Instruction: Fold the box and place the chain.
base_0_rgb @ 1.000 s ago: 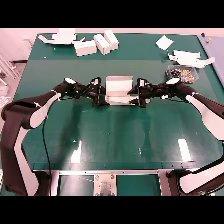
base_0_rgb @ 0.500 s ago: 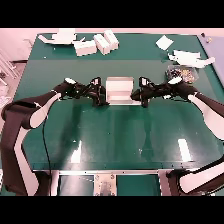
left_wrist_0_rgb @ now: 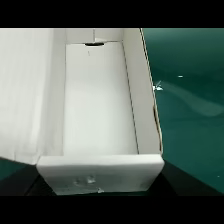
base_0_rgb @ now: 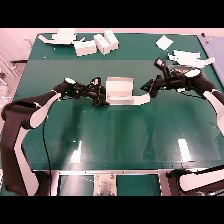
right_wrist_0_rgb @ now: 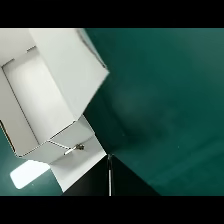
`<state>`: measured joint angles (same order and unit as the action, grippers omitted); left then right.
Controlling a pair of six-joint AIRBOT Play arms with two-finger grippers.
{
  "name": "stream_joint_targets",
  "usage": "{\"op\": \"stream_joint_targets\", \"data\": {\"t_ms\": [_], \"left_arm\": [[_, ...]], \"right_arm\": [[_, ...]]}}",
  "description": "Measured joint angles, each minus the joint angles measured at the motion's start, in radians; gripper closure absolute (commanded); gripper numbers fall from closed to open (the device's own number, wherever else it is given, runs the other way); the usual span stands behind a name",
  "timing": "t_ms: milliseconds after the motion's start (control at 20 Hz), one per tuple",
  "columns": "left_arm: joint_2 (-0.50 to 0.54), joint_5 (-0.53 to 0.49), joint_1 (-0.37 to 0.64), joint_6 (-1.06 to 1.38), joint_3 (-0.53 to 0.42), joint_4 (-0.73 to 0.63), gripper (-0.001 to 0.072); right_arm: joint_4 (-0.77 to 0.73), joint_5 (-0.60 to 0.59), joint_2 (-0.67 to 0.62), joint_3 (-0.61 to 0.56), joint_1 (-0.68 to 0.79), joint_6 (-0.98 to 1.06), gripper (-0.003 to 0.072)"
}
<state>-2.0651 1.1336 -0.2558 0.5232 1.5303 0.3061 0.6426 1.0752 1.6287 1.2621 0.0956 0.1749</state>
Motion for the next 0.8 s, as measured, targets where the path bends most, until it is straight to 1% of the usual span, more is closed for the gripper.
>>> {"op": "stream_joint_targets", "data": {"t_ms": [200,350,500,600,800], "left_arm": [[0.0,0.001,0.0,0.0,0.0,0.0,0.02],[0.0,0.001,0.0,0.0,0.0,0.0,0.0201],[0.0,0.001,0.0,0.0,0.0,0.001,0.02],[0.0,0.001,0.0,0.0,0.0,0.001,0.0201],[0.0,0.002,0.0,0.001,0.0,0.001,0.0201]], "right_arm": [[0.113,0.018,-0.035,0.004,0.05,0.419,0.0676],[0.224,0.061,-0.043,0.002,0.087,0.651,0.0677],[0.301,0.08,-0.045,0.002,0.111,0.783,0.0677],[0.323,0.087,-0.037,-0.002,0.116,0.838,0.0677],[0.304,0.092,0.001,-0.01,0.097,0.89,0.0677]]}}
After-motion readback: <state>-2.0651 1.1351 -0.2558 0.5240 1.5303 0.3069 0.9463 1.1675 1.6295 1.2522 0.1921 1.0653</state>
